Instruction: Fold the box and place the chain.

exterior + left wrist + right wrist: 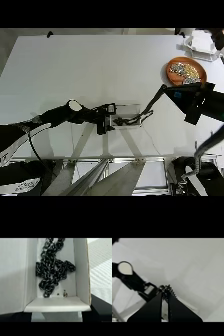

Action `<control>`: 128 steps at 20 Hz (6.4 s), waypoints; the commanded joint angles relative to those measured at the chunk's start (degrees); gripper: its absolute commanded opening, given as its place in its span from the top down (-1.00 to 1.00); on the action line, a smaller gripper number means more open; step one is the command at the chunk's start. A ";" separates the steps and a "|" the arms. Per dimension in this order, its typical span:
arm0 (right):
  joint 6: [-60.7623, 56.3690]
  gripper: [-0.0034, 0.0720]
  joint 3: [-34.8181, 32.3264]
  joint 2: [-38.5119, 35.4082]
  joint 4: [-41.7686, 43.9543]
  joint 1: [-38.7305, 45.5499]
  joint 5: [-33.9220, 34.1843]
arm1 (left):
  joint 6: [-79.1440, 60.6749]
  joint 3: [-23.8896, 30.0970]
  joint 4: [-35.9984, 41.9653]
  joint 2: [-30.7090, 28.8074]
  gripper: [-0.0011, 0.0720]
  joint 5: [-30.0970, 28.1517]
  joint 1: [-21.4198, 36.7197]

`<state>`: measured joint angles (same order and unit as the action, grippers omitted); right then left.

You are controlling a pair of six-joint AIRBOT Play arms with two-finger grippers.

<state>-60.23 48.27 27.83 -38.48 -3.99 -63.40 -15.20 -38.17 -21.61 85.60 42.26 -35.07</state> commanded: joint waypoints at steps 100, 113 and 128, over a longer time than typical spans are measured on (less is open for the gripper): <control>-10.25 0.89 -0.72 21.77 -16.35 -24.76 9.31 | 0.00 0.02 0.00 -0.02 -0.16 -0.02 -0.02; -9.75 0.41 -0.70 37.27 -16.81 -27.61 7.98 | 0.00 0.02 0.00 -0.02 -0.16 -0.02 -0.02; 7.82 0.90 21.38 40.46 -29.88 -17.92 -3.30 | 0.00 0.02 0.00 -0.02 -0.16 -0.02 -0.02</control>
<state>-60.03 67.92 66.17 -63.11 -22.61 -68.23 -15.20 -38.17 -21.61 85.60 42.26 -35.07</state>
